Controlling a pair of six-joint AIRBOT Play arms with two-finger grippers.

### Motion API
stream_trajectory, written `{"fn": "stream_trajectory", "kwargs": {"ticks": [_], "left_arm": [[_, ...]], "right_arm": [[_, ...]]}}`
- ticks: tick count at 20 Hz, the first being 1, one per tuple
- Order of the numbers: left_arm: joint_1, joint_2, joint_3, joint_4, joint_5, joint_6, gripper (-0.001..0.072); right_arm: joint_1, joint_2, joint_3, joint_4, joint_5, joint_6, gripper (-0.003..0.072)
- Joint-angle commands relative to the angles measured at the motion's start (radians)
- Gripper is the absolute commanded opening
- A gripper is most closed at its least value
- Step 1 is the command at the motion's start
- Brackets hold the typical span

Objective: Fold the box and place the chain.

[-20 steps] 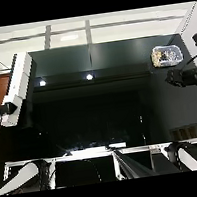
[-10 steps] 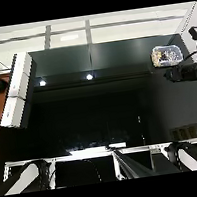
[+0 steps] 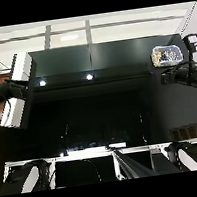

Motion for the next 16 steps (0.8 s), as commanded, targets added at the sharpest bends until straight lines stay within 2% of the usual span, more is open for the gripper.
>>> {"fn": "stream_trajectory", "kwargs": {"ticks": [1, 4, 16], "left_arm": [[-0.028, 0.111, -0.159, 0.008, 0.125, -0.013, 0.0026], [-0.029, 0.111, -0.166, 0.006, 0.068, -0.013, 0.0026], [-0.029, 0.106, -0.166, 0.006, 0.071, -0.013, 0.0026]], "right_arm": [[-0.002, 0.008, -0.073, -0.010, -0.048, -0.020, 0.0018], [-0.002, 0.008, -0.073, -0.010, 0.009, -0.020, 0.0018], [-0.002, 0.008, -0.073, -0.010, 0.008, -0.020, 0.0018]]}}
